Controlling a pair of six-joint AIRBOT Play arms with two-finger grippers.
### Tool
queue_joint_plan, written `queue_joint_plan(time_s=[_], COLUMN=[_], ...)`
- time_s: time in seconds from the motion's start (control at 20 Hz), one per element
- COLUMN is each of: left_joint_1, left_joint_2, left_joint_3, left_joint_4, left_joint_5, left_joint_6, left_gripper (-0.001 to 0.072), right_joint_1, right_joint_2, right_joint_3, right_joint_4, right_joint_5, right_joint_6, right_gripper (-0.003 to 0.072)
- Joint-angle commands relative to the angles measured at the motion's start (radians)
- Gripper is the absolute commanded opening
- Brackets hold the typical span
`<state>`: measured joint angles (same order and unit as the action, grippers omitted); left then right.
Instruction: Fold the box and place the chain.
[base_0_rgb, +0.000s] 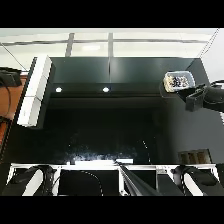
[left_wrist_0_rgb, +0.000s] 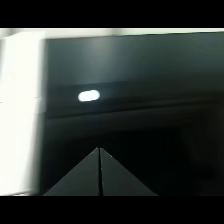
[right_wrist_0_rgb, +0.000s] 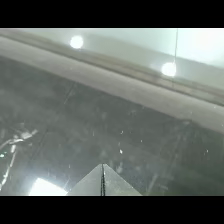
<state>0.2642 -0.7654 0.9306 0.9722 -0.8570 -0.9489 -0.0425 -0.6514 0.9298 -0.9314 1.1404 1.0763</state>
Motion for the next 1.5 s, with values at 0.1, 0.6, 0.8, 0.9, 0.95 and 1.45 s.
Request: queue_joint_plan(time_s=[0.1,0.6,0.8,0.9,0.95,1.45], left_joint_1=[-0.304,-0.322,-0.320,-0.320,-0.320,-0.320], left_joint_2=[0.221,0.411,0.411,0.411,0.410,0.410], left_joint_3=[-0.197,-0.444,-0.444,-0.444,-0.444,-0.444], left_joint_4=[-0.087,0.003,0.003,0.003,0.003,0.003], left_joint_5=[-0.021,0.068,0.069,0.069,0.069,0.070], left_joint_6=[-0.002,-0.008,-0.008,-0.008,-0.008,-0.008], left_gripper=[0.0024,0.0027,0.0027,0.0027,0.0027,0.0027], right_joint_1=[0.027,0.028,0.028,0.028,0.028,0.028], right_joint_2=[0.064,0.073,0.073,0.073,0.073,0.073], right_joint_3=[-0.129,-0.322,-0.322,-0.322,-0.322,-0.322], right_joint_4=[-0.183,-0.206,-0.206,-0.206,-0.206,-0.206], right_joint_5=[-0.220,-0.413,-0.412,-0.412,-0.412,-0.412], right_joint_6=[0.069,0.061,0.061,0.061,0.061,0.061], right_gripper=[0.0008,0.0006,0.0006,0.0006,0.0006,0.0006])
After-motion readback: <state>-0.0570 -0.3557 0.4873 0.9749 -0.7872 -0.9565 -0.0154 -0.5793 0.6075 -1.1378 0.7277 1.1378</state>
